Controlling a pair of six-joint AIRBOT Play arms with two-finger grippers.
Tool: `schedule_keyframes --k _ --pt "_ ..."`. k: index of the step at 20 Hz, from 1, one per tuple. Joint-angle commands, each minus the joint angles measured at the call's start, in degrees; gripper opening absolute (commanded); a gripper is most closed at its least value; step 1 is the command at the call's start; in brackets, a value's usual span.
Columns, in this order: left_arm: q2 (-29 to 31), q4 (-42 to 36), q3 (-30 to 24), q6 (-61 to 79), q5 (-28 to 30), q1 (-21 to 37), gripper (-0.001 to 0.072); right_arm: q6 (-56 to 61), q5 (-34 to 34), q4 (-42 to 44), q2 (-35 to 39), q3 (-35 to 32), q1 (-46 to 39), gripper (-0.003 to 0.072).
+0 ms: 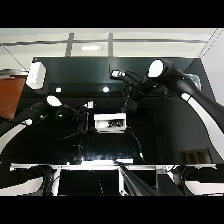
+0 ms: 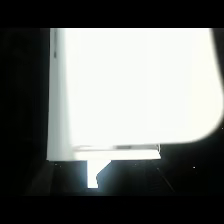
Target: Fold the box and place the chain.
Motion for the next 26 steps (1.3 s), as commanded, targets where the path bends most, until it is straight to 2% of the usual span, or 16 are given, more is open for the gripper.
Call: schedule_keyframes --k 1,11,17,23,26 --pt "0.0 0.0 0.0 0.0 0.2 0.0 0.0398 -0.8 3.2 1.2 -0.3 0.0 0.6 0.0699" --pt "0.0 0.0 0.0 -0.1 0.2 0.0 0.0398 1.0 8.2 3.1 1.5 0.0 0.7 0.0700" --pt "0.0 0.0 0.0 -0.1 0.2 0.0 0.0398 1.0 5.8 2.8 1.5 0.0 2.4 0.0699" --pt "0.0 -0.1 0.0 -0.1 0.2 0.0 0.0397 1.0 7.4 2.3 1.5 -1.9 2.4 0.0700" --pt "0.0 -0.1 0.0 -0.1 0.3 0.0 0.0398 1.1 5.2 2.3 1.4 -2.8 3.1 0.0700"
